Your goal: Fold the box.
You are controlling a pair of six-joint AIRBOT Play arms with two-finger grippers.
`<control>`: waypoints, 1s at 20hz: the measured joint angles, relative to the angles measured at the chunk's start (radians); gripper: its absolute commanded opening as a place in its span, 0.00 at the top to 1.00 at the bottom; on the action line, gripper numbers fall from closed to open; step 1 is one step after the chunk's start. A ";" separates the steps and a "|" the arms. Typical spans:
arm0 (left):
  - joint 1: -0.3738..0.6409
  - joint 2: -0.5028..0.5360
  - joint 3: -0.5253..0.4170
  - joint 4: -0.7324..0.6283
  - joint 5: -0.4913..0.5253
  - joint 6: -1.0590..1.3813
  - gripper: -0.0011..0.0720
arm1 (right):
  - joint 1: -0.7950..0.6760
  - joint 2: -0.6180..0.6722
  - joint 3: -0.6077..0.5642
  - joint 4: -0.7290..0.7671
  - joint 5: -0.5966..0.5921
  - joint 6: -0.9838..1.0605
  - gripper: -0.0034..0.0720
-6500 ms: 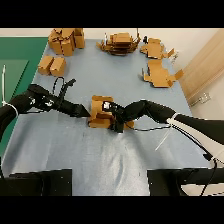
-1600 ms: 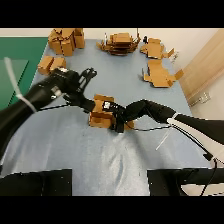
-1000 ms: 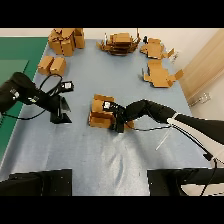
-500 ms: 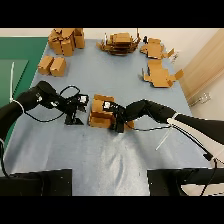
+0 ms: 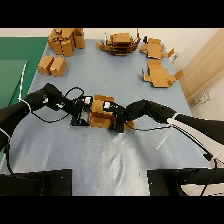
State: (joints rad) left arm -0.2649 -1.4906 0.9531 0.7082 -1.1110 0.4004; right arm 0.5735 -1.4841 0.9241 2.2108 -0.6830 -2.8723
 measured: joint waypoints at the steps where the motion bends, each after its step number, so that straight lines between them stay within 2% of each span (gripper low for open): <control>1: -0.003 -0.002 0.000 -0.002 0.000 0.000 0.06 | 0.000 0.000 0.000 0.000 0.000 0.000 0.75; 12: -0.042 -0.019 0.001 0.010 0.019 0.000 0.06 | 0.000 0.000 0.000 0.000 0.000 0.000 0.75; 13: -0.043 -0.020 0.001 0.013 0.019 0.000 0.19 | 0.000 0.000 0.000 0.000 0.000 -0.001 0.75; 14: -0.044 -0.021 0.001 0.016 0.021 -0.004 0.47 | 0.000 0.000 0.000 0.000 0.000 -0.001 0.75; 15: -0.045 -0.021 0.001 0.016 0.021 -0.006 0.58 | 0.000 0.000 0.000 0.000 0.000 -0.001 0.75; 20: -0.047 -0.022 0.001 0.021 -0.003 -0.010 0.58 | 0.000 0.001 0.000 0.000 -0.002 0.000 0.73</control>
State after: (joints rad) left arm -0.3115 -1.5124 0.9539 0.7292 -1.1145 0.3904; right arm 0.5735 -1.4834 0.9241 2.2108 -0.6849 -2.8723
